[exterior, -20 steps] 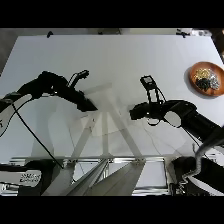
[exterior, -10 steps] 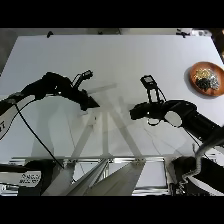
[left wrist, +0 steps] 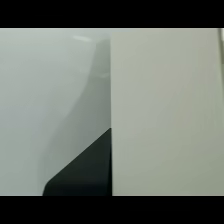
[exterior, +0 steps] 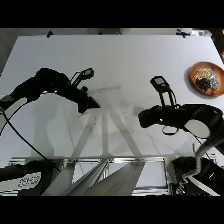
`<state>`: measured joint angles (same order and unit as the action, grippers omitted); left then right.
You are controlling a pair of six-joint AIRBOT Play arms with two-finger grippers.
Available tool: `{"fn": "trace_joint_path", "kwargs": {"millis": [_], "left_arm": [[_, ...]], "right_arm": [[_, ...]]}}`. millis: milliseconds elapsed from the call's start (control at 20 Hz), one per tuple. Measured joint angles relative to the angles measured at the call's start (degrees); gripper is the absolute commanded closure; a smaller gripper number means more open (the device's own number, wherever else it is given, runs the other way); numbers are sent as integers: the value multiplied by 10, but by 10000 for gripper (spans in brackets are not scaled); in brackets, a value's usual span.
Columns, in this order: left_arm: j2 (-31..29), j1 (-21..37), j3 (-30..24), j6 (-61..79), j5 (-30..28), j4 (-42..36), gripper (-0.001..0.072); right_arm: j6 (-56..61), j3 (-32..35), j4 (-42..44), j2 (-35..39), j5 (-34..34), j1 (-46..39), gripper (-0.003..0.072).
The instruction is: Fold the box and place the chain.
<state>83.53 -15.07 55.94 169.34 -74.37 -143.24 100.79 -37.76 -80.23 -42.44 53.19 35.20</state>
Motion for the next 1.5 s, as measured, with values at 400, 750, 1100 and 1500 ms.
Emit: {"fn": "trace_joint_path", "kwargs": {"millis": [400, 750, 1100, 1500], "left_arm": [[-12, -127, 0, 2, 89, 109, 709], [-14, -191, 0, 2, 239, 92, 710], [3, -198, 0, 2, 299, 65, 710], [50, -198, 0, 1, 304, 41, 709]], "right_arm": [[88, 0, -71, 133, 127, 0, 382], [114, 0, -96, 151, 157, 0, 382], [118, 0, -110, 152, 161, 0, 382], [119, 0, -114, 152, 161, 0, 382]]}}
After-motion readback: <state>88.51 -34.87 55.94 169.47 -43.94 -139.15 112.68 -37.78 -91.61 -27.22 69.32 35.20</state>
